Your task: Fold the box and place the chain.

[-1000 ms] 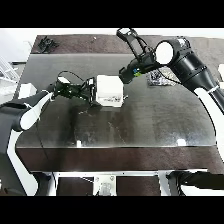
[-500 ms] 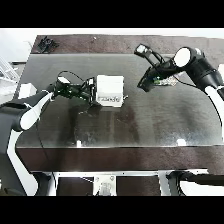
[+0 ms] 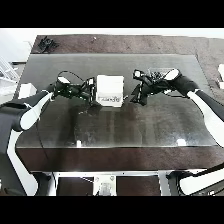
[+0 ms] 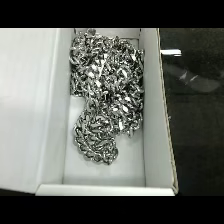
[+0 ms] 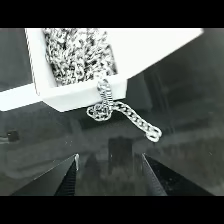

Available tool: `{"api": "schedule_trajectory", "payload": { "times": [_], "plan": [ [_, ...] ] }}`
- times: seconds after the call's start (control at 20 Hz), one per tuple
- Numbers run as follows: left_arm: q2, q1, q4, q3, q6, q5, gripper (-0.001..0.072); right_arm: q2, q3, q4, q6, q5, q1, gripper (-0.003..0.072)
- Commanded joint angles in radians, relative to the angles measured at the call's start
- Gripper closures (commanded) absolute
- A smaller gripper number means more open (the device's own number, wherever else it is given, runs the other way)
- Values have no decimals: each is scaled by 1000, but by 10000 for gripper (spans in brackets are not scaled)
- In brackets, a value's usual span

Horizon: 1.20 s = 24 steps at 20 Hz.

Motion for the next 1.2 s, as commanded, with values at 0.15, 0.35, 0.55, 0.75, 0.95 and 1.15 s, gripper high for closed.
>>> {"api": "schedule_trajectory", "payload": {
  "times": [0.15,0.35,0.55,0.75,0.95,1.15],
  "plan": [
    [1,0,0,0,0,1,171,-78,-4,191,-201,-24,-1,187],
    [1,0,0,0,0,0,171,-87,-4,196,-227,-19,21,192],
    [1,0,0,0,0,0,171,-93,-4,196,-227,-20,39,240],
    [1,0,0,0,0,0,171,-104,-4,172,-226,-24,39,259],
    [1,0,0,0,0,0,171,-105,-4,169,-207,-40,40,441],
    [1,0,0,0,0,0,171,-102,10,150,-108,-58,39,684]
  ]
}}
